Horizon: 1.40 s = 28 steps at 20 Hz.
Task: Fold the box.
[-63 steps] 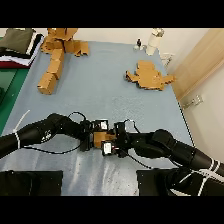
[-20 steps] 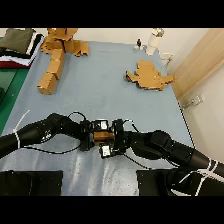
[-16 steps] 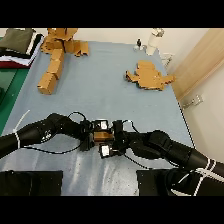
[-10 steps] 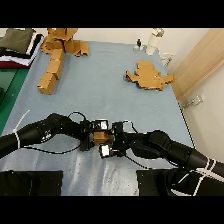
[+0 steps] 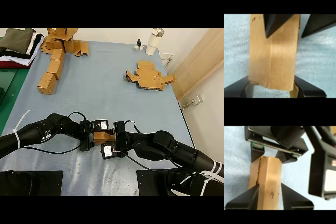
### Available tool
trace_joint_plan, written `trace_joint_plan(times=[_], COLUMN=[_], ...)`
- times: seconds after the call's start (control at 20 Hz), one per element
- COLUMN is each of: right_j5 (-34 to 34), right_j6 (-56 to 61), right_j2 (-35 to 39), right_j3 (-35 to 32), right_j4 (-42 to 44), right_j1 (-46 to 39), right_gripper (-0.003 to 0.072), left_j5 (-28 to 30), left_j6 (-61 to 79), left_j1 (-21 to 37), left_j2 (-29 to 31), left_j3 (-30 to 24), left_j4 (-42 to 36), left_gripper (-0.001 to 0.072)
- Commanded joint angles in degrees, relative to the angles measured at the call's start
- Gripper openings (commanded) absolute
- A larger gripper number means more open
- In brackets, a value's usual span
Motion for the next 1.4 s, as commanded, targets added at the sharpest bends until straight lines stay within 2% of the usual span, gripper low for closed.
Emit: trace_joint_plan(times=[0.0, 0.15, 0.25, 0.3, 0.35, 0.4, 0.45, 0.5, 0.6, 0.75, 0.85, 0.9, 1.1, 1.35], right_j5=[-4.4, -14.9, -24.0, -28.4, -31.5, -32.8, -32.6, -30.5, -21.1, 1.7, 14.0, 16.8, 17.8, 20.9], right_j6=[2.9, 15.1, 34.6, 50.1, 63.4, 71.3, 74.0, 74.4, 74.5, 85.1, 92.5, 93.9, 94.1, 94.1], right_j2=[2.1, 6.3, 9.8, 10.9, 11.4, 11.7, 11.9, 12.1, 12.1, 12.0, 12.0, 12.0, 10.7, 4.7], right_j3=[0.0, 0.0, 0.0, -0.2, -1.0, -2.4, -4.3, -6.5, -9.5, -10.9, -11.5, -11.7, -12.2, -12.1], right_j4=[1.3, 8.4, 14.2, 17.2, 19.4, 21.1, 23.1, 25.6, 29.4, 30.3, 29.9, 29.8, 29.2, 29.0], right_j1=[0.0, 0.0, 0.0, 0.0, 0.0, 0.1, 0.1, 0.1, 0.0, 0.0, 0.0, -0.1, -1.2, -1.1], right_gripper=[0.0418, 0.0418, 0.0417, 0.0374, 0.0025, -0.0001, -0.0001, -0.0001, -0.0001, -0.0002, -0.0002, -0.0002, -0.0002, -0.0002], left_j5=[0.0, 0.0, 0.0, 0.0, 0.0, 0.0, 0.0, 0.0, 0.0, 0.0, 0.0, 0.0, 0.0, 0.0], left_j6=[0.0, 0.0, 0.0, 0.0, 0.0, 0.0, 0.0, 0.0, 0.0, 0.0, 0.0, 0.0, 0.0, 0.0], left_j1=[0.0, 0.0, 0.0, 0.0, 0.0, 0.0, 0.0, 0.0, 0.0, 0.0, 0.0, 0.0, 0.0, 0.0], left_j2=[0.0, 0.0, 0.0, 0.0, 0.0, 0.0, 0.0, 0.0, 0.0, 0.0, 0.0, 0.0, 0.0, 0.0], left_j3=[0.0, 0.0, 0.0, 0.0, 0.0, 0.0, 0.0, 0.0, 0.0, 0.0, 0.0, 0.0, 0.0, 0.0], left_j4=[0.0, 0.0, 0.0, 0.0, 0.0, 0.0, 0.0, 0.0, 0.0, 0.0, 0.0, 0.0, 0.0, 0.0], left_gripper=[0.0423, 0.0423, 0.0423, 0.0423, 0.0423, 0.0423, 0.0423, 0.0423, 0.0423, 0.0423, 0.0423, 0.0423, 0.0423, 0.0423])
